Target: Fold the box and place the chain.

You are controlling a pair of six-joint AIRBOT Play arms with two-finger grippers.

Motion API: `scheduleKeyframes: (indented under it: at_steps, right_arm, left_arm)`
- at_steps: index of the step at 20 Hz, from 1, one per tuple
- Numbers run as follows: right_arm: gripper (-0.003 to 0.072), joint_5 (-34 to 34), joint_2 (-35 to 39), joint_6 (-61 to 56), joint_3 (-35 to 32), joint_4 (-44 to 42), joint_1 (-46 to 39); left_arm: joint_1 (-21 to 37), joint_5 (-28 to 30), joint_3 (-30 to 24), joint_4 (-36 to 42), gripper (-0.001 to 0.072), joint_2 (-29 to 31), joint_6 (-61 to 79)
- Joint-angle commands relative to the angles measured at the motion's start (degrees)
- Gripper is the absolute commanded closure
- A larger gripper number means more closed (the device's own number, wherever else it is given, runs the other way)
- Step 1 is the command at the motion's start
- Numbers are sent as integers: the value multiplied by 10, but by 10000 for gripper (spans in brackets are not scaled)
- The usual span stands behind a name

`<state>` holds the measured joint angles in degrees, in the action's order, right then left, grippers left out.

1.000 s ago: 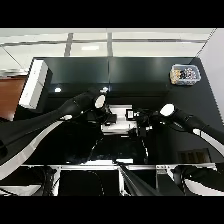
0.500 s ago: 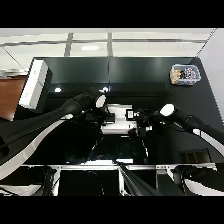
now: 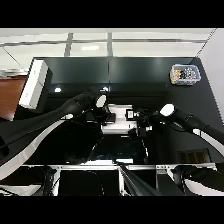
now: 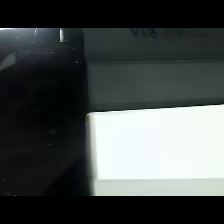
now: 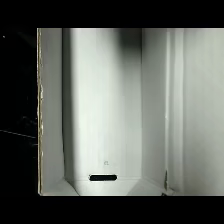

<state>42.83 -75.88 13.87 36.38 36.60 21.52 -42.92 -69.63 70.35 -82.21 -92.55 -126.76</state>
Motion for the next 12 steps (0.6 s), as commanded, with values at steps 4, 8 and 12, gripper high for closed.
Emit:
scheduleKeyframes:
  at_steps: [4, 8, 12]
  right_arm:
    - [165, -3, 0, -25, 0, -2, 0]
    - [26, 27, 18, -57, 0, 17, 0]
    - [28, 47, 56, -83, 0, 100, -1]
  left_arm:
    - [1, 4, 1, 0, 686, 0, 4]
    - [1, 5, 1, 0, 686, 0, 5]
    - [1, 7, 1, 0, 685, 0, 5]
